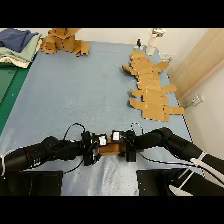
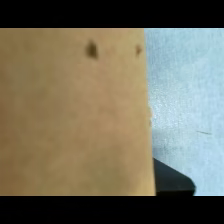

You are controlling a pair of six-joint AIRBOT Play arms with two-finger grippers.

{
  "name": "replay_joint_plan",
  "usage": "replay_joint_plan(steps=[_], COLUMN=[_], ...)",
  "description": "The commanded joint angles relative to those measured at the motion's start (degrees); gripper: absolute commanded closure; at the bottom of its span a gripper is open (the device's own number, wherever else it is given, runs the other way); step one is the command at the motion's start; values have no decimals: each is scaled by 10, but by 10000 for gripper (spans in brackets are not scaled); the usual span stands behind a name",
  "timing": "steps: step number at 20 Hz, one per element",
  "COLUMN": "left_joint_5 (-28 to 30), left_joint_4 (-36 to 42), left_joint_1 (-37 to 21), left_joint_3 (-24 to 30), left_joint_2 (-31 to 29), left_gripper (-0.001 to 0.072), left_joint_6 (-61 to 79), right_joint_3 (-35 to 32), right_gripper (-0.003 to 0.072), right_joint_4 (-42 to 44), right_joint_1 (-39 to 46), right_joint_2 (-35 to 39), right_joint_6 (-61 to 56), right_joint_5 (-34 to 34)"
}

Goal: Fold the box.

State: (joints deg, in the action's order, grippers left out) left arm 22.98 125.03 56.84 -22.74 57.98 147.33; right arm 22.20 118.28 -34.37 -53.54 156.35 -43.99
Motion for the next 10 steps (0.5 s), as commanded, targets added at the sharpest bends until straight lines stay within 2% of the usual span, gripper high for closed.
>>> replay_joint_plan(steps=[1, 5, 10], left_joint_5=[-16, -33, -22], left_joint_4=[12, 14, 19], left_joint_1=[0, 0, 0], left_joint_3=[-1, -2, -4], left_joint_2=[11, 20, 23], left_gripper=[7, 7, 7], left_joint_6=[3, 3, 4], right_joint_3=[0, 0, 0], right_gripper=[213, 212, 213], right_joint_4=[0, 0, 0], right_joint_1=[0, 0, 0], right_joint_2=[0, 0, 0], right_joint_6=[1, 1, 1], right_joint_5=[0, 0, 0])
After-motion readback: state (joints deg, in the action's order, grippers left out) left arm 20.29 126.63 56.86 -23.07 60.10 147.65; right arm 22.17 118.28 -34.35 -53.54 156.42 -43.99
